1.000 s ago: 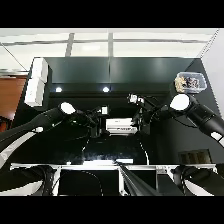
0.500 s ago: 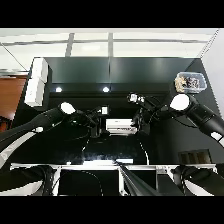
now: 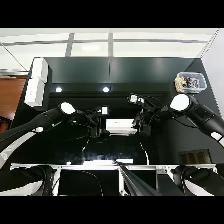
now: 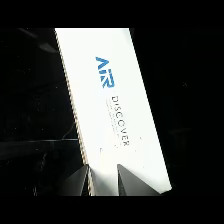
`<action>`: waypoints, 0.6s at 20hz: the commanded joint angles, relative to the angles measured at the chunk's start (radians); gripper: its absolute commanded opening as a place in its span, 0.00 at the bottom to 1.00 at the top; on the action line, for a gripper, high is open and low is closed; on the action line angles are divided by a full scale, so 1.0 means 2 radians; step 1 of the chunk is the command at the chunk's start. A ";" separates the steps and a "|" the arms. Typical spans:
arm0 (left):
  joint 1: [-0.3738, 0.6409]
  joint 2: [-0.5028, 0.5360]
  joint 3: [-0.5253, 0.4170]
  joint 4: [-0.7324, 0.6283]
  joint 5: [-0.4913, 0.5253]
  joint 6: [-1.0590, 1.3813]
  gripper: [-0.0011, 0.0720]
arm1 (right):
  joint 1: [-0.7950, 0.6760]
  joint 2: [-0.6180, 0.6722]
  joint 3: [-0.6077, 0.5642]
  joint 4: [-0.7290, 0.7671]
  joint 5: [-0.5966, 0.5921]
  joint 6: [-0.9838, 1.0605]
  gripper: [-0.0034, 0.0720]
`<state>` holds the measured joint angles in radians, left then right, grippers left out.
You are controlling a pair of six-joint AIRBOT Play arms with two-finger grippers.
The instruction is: Fold the box and place the chain.
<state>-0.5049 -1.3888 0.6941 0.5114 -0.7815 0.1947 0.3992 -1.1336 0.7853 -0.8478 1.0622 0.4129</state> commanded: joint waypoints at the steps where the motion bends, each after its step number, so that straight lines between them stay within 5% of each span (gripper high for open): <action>1: 0.000 0.000 0.000 0.000 0.000 0.000 0.57 | 0.000 0.000 0.000 -0.001 0.002 0.001 0.33; 12: 0.000 0.000 0.000 0.000 0.000 0.000 0.57 | 0.000 -0.012 -0.001 0.001 0.001 0.020 0.33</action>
<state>-0.5049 -1.3888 0.6941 0.5114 -0.7826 0.1947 0.3992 -1.1530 0.7834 -0.8459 1.0676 0.4435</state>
